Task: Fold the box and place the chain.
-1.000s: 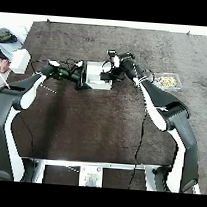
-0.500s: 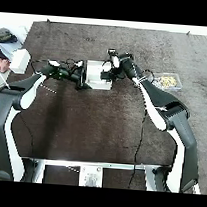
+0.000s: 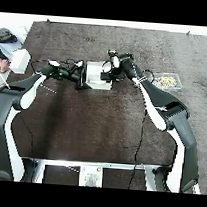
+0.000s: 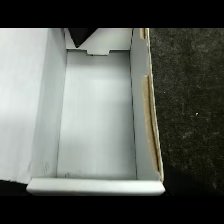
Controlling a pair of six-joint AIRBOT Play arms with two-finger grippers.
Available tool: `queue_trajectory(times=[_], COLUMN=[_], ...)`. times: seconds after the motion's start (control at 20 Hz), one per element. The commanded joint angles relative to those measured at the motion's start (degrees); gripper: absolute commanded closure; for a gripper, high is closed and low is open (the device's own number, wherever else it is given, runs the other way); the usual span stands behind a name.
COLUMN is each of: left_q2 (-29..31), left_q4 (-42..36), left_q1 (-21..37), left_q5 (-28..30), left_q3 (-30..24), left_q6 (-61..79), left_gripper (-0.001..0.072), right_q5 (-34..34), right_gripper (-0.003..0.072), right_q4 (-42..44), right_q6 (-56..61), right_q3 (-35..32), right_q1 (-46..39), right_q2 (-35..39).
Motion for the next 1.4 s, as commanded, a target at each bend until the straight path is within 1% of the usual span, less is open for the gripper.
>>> queue_trajectory(times=[0.0, 0.25, 0.3, 0.35, 0.45, 0.55, 0.7, 0.75, 0.8, 0.85, 1.1, 1.2, 1.35], left_q2=[0.0, 0.0, 0.0, 0.0, 0.0, 0.0, 0.0, 0.0, 0.0, 0.0, 0.0, 0.0, 0.0], left_q4=[0.0, 0.0, 0.0, 0.0, 0.0, 0.0, 0.0, 0.0, 0.0, 0.0, 0.0, 0.0, 0.0], left_q1=[0.0, 0.0, 0.0, 0.0, 0.0, 0.0, 0.0, 0.0, 0.0, 0.0, 0.0, 0.0, 0.0], left_q5=[0.0, 0.0, 0.0, 0.0, 0.0, 0.0, 0.0, 0.0, 0.0, 0.0, 0.0, 0.0, 0.0], left_q3=[0.0, 0.0, 0.0, 0.0, 0.0, 0.0, 0.0, 0.0, 0.0, 0.0, 0.0, 0.0, 0.0], left_q6=[0.0, 0.0, 0.0, 0.0, 0.0, 0.0, 0.0, 0.0, 0.0, 0.0, 0.0, 0.0, 0.0], left_gripper=[0.0427, 0.0427, 0.0427, 0.0428, 0.0427, 0.0427, 0.0427, 0.0428, 0.0427, 0.0427, 0.0427, 0.0427, 0.0427], right_q5=[0.5, -0.1, -0.2, -0.4, -1.1, -1.0, -0.2, 0.0, -0.1, 0.1, 1.7, 3.3, 5.3], right_gripper=[0.0395, 0.0400, 0.0423, 0.0423, 0.0579, 0.0633, 0.0630, 0.0593, 0.0446, 0.0360, 0.0356, 0.0136, 0.0128], right_q4=[0.0, -0.3, -0.6, -0.9, -1.3, -1.3, -1.3, -1.3, -1.3, -1.3, -1.3, -1.3, -1.3], right_q6=[0.0, 0.0, 0.5, 1.1, 1.8, 2.0, 2.2, 2.1, 2.1, 2.2, 2.1, 1.7, -0.5], right_q3=[-0.9, -0.9, -0.9, -0.9, -0.9, -0.9, -0.9, -0.9, -0.9, -0.9, -0.9, -0.9, -0.9], right_q1=[0.0, 0.0, 0.0, 0.0, 0.0, 0.0, 0.0, 0.0, 0.0, 0.0, 0.0, 0.0, -0.1], right_q2=[0.0, -0.2, -0.3, -0.4, -0.4, -0.4, -0.4, -0.3, -0.3, -0.3, 1.8, 2.7, 4.2])
